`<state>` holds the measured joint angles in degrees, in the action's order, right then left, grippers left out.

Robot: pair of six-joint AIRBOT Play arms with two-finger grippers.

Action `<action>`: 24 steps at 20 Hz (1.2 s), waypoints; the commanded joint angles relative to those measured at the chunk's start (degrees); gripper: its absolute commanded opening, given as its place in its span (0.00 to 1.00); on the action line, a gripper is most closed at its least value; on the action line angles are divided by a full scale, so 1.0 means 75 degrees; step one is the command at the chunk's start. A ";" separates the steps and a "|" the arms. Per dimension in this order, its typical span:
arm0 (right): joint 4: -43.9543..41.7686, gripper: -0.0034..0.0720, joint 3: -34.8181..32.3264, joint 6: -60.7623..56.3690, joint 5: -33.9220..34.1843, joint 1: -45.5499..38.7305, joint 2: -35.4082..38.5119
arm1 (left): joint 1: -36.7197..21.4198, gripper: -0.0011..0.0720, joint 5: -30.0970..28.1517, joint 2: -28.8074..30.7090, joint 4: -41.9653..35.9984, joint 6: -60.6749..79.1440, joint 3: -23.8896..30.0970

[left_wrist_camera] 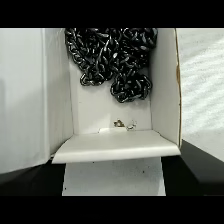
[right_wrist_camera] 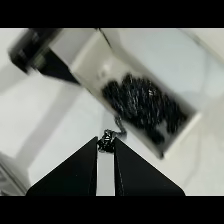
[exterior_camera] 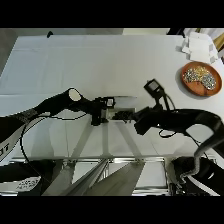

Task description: Fold the box and place the chain.

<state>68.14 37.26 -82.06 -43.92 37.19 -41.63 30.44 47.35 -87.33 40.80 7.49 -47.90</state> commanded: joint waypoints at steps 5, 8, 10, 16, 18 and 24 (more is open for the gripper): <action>-0.0093 0.06 0.1081 0.0405 0.0854 0.0000 -0.0431 | 0.0003 0.03 0.0000 -0.0003 0.0003 0.0000 0.0000; -0.0152 0.07 0.1078 0.0405 0.0638 0.0000 -0.1207 | 0.0003 0.03 0.0000 -0.0003 0.0003 0.0000 0.0000; -0.0146 0.07 0.1078 0.0405 0.0574 0.0000 -0.1687 | 0.0003 0.03 0.0003 -0.0003 0.0003 0.0000 0.0000; -0.0149 0.07 0.1078 0.0402 0.0221 0.0003 -0.2920 | 0.0003 0.03 0.0003 -0.0003 0.0003 0.0000 0.0000; -0.0149 0.20 0.1078 0.0402 0.0041 0.0003 -0.3182 | 0.0003 0.03 0.0000 -0.0003 0.0003 0.0000 0.0003; -0.0122 0.30 0.1355 0.0504 -0.0597 -0.0128 -0.3162 | 0.0003 0.03 0.0003 -0.0003 0.0003 0.0000 0.0003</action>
<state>67.07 46.00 -78.87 -44.53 36.91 -65.30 30.44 47.35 -87.33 40.82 7.49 -47.92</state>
